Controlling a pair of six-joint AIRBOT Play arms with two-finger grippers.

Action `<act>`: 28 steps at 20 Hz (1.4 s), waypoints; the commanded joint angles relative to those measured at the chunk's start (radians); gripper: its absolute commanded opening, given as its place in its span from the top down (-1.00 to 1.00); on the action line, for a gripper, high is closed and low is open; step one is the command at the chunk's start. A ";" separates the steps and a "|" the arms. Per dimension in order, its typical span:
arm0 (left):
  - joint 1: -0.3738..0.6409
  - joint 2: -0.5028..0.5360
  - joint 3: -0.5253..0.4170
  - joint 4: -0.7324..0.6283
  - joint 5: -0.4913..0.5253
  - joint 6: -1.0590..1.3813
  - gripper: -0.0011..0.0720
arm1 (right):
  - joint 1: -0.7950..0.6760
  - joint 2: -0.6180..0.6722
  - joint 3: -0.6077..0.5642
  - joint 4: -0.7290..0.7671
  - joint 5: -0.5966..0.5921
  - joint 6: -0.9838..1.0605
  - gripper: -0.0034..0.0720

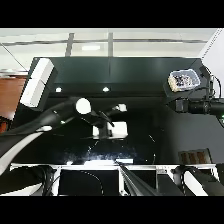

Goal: Fold the box and place the chain.

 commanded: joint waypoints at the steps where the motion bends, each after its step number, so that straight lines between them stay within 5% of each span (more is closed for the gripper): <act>1: 0.195 0.129 -0.051 0.167 -0.161 -0.201 0.02 | 0.000 0.000 0.001 0.000 0.004 0.000 0.82; 8: 0.858 0.429 -0.269 0.341 -0.274 -0.304 0.02 | 0.000 0.000 0.001 0.000 -0.003 0.000 0.82; 14: 1.306 0.447 -0.269 0.311 -0.156 -0.240 0.02 | 0.000 0.000 0.001 0.000 -0.004 0.000 0.82; 20: 1.356 0.392 -0.269 0.283 0.129 -0.065 0.02 | 0.000 0.000 0.001 0.000 -0.005 0.000 0.82; 28: 1.357 0.222 -0.269 0.193 0.256 -0.043 0.00 | 0.000 0.000 0.001 0.000 -0.005 0.027 0.82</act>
